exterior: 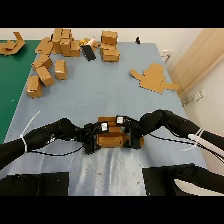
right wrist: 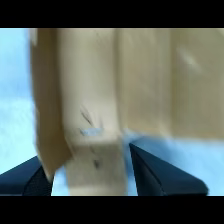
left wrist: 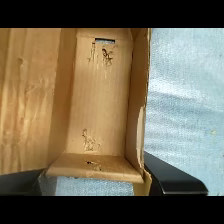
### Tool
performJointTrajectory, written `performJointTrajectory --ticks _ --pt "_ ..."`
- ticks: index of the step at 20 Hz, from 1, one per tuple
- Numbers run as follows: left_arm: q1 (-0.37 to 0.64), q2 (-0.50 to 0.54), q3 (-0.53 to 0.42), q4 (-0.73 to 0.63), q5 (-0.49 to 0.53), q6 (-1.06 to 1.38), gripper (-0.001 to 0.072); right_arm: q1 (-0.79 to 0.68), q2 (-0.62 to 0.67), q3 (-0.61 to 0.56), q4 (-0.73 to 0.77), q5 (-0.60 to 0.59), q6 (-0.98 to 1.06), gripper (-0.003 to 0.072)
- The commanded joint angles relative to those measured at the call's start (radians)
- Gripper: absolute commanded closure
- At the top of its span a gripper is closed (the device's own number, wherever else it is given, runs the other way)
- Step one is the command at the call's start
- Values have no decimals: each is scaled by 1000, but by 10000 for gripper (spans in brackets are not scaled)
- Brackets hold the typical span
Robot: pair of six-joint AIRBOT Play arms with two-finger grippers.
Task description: Fold the box.
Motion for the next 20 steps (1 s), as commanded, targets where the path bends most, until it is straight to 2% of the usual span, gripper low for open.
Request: performJointTrajectory --ticks 1,3,5,7,8,9,11,13,14,15,16,20 --pt "0 0 0 1 -1 1 103 -73 101 9 -57 -21 79 -34" --pt "0 0 0 1 -1 1 103 -128 193 9 -66 -106 115 -34" --pt "0 0 0 1 -1 1 103 -166 288 9 -41 -196 252 -34" --pt "0 0 0 1 -1 1 103 -167 364 8 52 -254 519 -34" --pt "0 0 0 1 -1 1 103 -167 395 1 147 -259 666 -34" --pt "0 0 0 1 -1 1 104 -166 418 -10 197 -254 791 69" --pt "0 0 0 1 -1 1 103 -152 449 -53 190 -242 1099 353" --pt "0 0 0 1 -1 1 103 -143 453 -126 191 -238 1331 388" --pt "0 0 0 1 -1 1 103 -143 445 -157 200 -239 1415 486" --pt "0 0 0 1 -1 1 103 -143 428 -179 228 -225 1460 654" --pt "0 0 0 1 -1 1 103 -143 401 -183 268 -209 1456 680" --pt "0 0 0 1 -1 1 103 -144 260 -96 353 -172 1349 680"
